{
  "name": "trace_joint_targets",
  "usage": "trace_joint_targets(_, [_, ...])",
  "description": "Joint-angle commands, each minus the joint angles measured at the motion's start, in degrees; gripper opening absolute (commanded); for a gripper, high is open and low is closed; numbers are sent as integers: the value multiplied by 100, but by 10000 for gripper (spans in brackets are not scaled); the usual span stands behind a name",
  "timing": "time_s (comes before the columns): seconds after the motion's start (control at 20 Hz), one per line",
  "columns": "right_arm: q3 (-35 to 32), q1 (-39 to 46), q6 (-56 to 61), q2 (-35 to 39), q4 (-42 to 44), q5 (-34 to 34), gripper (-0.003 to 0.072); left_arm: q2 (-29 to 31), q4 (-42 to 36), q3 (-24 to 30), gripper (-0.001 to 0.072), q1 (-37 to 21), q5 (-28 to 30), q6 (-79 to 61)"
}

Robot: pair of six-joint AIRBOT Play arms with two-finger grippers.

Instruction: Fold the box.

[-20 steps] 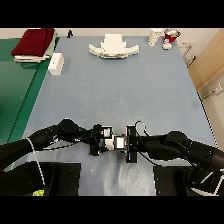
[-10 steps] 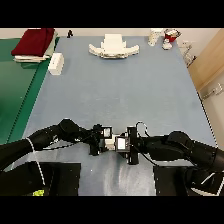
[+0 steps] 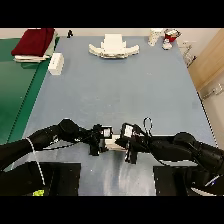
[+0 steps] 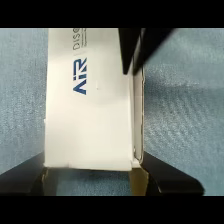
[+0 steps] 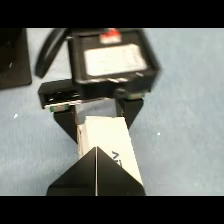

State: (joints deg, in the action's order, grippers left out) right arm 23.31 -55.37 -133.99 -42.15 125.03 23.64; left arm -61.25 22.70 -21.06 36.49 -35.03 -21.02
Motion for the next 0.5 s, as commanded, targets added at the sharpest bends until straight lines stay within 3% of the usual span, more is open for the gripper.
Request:
trace_joint_targets(0.0, [-490, 57, 1305, 149, 376, -955, 1, 2, 2, -7, 452, -4, 0, 0])
trace_joint_targets(0.25, [-1043, -573, 2367, 138, 372, -2000, 1, 2, 2, -7, 451, -4, 0, 0])
trace_joint_targets(0.45, [-1257, -688, 2409, 94, 358, -2166, 1, 2, 2, -7, 452, -4, 0, 0])
